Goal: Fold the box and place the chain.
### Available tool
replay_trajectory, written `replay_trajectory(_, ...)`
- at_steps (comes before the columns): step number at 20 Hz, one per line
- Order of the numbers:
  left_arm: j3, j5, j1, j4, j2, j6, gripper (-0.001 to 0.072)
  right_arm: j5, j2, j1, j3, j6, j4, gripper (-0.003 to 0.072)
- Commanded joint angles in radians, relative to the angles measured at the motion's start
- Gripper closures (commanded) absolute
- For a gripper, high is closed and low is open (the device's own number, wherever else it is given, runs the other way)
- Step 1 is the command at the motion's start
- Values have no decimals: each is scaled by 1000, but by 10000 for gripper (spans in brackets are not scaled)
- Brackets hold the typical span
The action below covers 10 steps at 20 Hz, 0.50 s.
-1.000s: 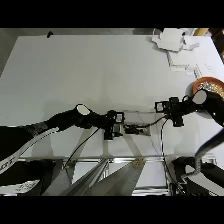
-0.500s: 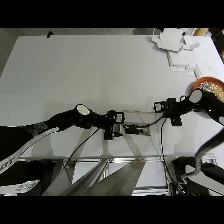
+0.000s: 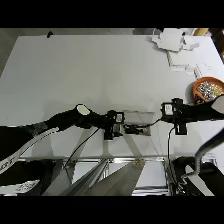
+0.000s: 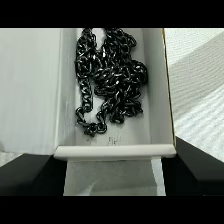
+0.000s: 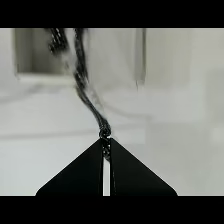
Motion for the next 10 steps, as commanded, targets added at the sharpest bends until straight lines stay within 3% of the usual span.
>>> replay_trajectory(1, 0, 0, 0, 0, 1, 0, 491, 48, 141, 87, 0, 15, 184, 666)
replay_trajectory(3, 0, 0, 0, 0, 1, 1, 491, 7, 145, 170, -7, 37, 250, 666)
replay_trajectory(7, 0, 0, 0, 0, 1, 0, 491, -190, 142, 339, -77, 45, 274, 665)
replay_trajectory(10, 0, 0, 0, 0, 1, 0, 491, -313, 119, 384, -120, 98, 272, 665)
